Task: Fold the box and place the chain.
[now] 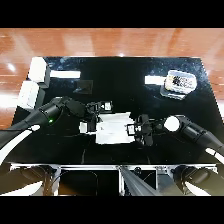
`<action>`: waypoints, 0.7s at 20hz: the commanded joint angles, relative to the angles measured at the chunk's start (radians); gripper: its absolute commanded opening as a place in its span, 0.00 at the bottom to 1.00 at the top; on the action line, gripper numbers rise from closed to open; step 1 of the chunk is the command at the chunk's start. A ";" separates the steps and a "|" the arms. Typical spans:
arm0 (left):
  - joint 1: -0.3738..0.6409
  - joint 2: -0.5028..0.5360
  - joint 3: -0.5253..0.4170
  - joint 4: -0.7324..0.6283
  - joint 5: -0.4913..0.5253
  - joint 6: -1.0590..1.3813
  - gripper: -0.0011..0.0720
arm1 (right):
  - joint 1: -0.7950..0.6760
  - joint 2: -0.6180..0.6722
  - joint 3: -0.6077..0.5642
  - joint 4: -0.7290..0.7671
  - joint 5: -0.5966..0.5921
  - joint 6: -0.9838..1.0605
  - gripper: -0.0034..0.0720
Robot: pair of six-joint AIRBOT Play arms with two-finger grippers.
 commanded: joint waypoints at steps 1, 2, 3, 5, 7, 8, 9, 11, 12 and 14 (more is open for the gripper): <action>0.000 -0.001 0.000 0.000 0.001 0.000 0.04 | 0.029 -0.004 -0.008 0.006 0.023 -0.007 0.99; 0.000 -0.001 0.000 0.000 0.001 0.000 0.04 | 0.037 -0.004 -0.009 0.010 0.024 -0.007 0.99; 0.000 -0.001 0.000 -0.001 0.000 0.000 0.04 | 0.047 -0.004 -0.009 0.015 0.024 -0.007 0.99; 0.000 -0.001 0.000 -0.001 0.000 0.000 0.04 | 0.059 -0.004 -0.009 0.045 0.020 -0.006 0.99; 0.000 -0.001 0.000 0.000 0.000 0.000 0.04 | 0.059 -0.005 -0.009 0.054 0.012 -0.006 0.99; 0.000 -0.001 0.000 -0.001 0.000 0.000 0.04 | 0.059 -0.006 -0.009 0.055 0.003 -0.006 0.99; 0.000 -0.001 0.000 -0.001 0.000 0.000 0.04 | 0.060 -0.006 -0.009 0.061 -0.015 -0.006 0.99; 0.000 -0.001 0.000 -0.001 0.000 0.000 0.04 | 0.060 -0.006 -0.009 0.086 -0.051 -0.006 0.99; 0.000 -0.001 0.000 -0.001 0.000 0.000 0.04 | 0.060 -0.006 -0.009 0.097 -0.061 -0.006 0.99; 0.000 -0.001 0.000 -0.001 0.000 0.000 0.04 | 0.059 -0.006 -0.009 0.115 -0.067 0.020 0.99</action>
